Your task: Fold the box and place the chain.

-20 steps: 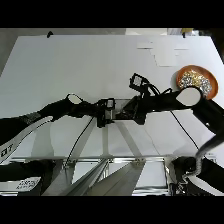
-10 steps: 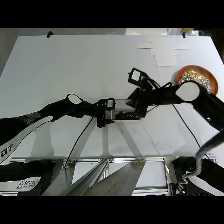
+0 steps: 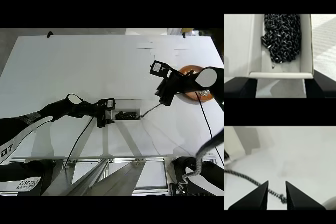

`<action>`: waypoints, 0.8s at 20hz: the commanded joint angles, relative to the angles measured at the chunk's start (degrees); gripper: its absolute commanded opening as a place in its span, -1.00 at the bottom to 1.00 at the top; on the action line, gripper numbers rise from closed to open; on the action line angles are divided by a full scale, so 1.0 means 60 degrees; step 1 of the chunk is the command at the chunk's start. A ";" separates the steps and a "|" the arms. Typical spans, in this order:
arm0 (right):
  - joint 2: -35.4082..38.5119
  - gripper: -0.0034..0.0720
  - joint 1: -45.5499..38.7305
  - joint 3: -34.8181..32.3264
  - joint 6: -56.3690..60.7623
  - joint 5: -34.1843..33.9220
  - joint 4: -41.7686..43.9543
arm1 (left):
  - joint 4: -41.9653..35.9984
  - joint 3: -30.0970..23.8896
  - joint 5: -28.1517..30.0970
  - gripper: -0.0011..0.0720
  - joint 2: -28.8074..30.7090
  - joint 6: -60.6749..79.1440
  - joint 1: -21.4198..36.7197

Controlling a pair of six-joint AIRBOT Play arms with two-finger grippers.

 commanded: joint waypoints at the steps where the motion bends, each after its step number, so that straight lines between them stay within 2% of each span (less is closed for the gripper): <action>1: -0.0747 -0.34 -0.0368 -0.0157 -0.0044 0.0521 -0.0452 | 0.0004 -0.0004 0.0004 -0.23 -0.0004 0.0000 0.0004; 6: -0.1759 -0.34 -0.0364 -0.0834 -0.0499 0.0543 -0.0466 | 0.0004 -0.0004 0.0004 -0.23 -0.0004 0.0000 0.0004; 10: -0.2018 -0.33 -0.0073 -0.1486 -0.0896 -0.0361 -0.0448 | 0.0004 -0.0004 0.0004 -0.23 -0.0004 0.0000 0.0004; 16: -0.2586 -0.34 0.0448 -0.1530 -0.0896 -0.0973 -0.0455 | 0.0004 -0.0004 0.0004 -0.23 -0.0004 0.0000 0.0004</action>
